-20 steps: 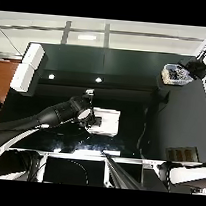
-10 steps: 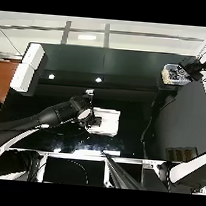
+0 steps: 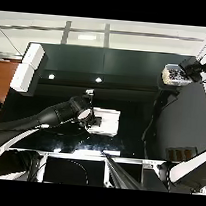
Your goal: Fold the box and place the chain.
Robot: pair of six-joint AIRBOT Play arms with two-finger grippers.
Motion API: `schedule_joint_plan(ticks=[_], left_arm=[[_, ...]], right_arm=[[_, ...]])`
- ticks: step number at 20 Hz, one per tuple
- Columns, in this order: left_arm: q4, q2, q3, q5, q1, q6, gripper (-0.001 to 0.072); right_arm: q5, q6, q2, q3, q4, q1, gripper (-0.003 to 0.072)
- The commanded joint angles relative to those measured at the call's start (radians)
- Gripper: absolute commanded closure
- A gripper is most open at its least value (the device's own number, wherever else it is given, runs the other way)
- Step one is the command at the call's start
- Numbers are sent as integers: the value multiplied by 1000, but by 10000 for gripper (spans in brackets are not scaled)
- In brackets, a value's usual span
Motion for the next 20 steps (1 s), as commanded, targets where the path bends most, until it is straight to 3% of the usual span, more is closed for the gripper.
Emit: schedule_joint_plan(ticks=[1,4,10,13,17,20], left_arm=[[0,0,0,0,0,0,681],[2,0,0,0,0,0,680],[0,0,0,0,0,0,680],[0,0,0,-6,0,0,680],[0,0,0,-3,0,0,680],[1,0,0,-3,0,0,680]], right_arm=[[72,-102,28,67,32,-2,638],[164,-237,106,126,63,-7,643],[249,-523,422,126,286,-35,644],[261,-589,572,126,359,-37,644],[367,-652,747,125,516,-27,643],[403,-654,850,125,526,43,643]])
